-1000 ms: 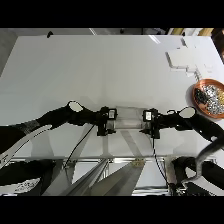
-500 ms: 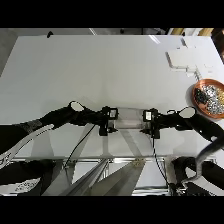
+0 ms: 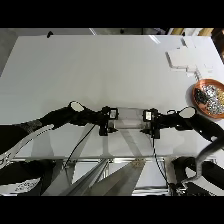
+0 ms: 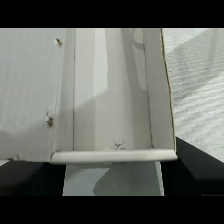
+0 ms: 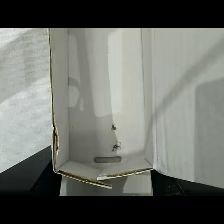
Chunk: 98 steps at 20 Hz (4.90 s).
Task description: Fold the box and place the chain.
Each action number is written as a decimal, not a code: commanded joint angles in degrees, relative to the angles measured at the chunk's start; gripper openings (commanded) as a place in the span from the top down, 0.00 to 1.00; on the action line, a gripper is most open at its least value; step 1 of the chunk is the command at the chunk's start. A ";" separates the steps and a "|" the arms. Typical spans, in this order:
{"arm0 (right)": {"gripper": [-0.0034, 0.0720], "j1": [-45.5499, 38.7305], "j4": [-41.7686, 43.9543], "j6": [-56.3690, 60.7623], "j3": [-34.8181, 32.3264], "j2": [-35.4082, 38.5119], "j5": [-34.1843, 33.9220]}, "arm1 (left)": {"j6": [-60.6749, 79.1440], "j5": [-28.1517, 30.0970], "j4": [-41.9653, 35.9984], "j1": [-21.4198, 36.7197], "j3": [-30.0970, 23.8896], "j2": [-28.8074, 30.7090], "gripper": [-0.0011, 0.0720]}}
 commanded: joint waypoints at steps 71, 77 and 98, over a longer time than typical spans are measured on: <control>0.64 0.00 -29.57 23.82 9.64 16.28 14.71 | 0.04 0.02 0.04 -0.04 0.02 -0.04 0.61; 0.65 0.00 -18.21 10.10 2.19 14.49 7.06 | 0.04 0.00 0.04 -0.04 0.02 -0.04 0.61; 0.24 0.00 -4.35 17.14 1.49 5.05 3.98 | 0.04 0.00 0.04 -0.04 0.02 -0.04 0.61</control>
